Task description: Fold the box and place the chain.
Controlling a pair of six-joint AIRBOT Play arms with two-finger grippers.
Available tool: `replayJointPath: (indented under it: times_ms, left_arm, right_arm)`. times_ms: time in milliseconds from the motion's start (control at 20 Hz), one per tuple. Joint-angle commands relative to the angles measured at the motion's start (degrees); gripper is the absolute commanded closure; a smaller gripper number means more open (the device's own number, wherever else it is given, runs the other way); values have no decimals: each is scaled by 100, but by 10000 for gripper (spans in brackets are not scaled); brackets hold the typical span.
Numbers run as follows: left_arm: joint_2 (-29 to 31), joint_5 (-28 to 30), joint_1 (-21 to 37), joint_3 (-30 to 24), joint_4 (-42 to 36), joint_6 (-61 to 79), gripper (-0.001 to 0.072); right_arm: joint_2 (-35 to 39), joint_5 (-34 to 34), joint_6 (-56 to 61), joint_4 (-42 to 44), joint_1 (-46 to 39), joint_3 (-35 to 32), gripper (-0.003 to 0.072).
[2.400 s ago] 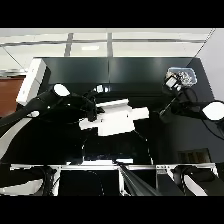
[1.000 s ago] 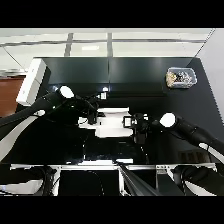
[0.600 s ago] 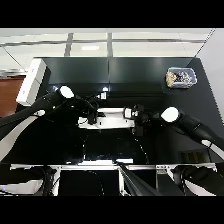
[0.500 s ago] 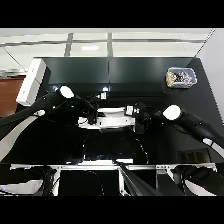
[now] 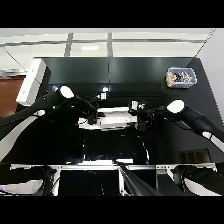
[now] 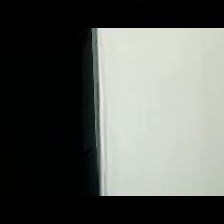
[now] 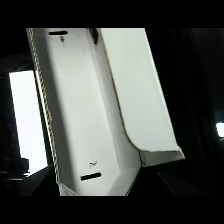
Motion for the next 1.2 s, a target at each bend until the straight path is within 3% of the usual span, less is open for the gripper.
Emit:
replayJointPath:
  times_ms: [0, 600, 1150]
  left_arm:
    - [2, 4, -2, 9, -2, -4, 684]
    - [9, 9, -2, 9, -2, -4, 684]
    - [9, 9, -2, 9, -2, -4, 684]
  right_arm:
    - [-254, 280, -481, 509, -24, 7, 0]
    - [-833, 208, -457, 175, 225, 24, 0]
    - [-1161, 243, 490, -345, 273, 426, 0]
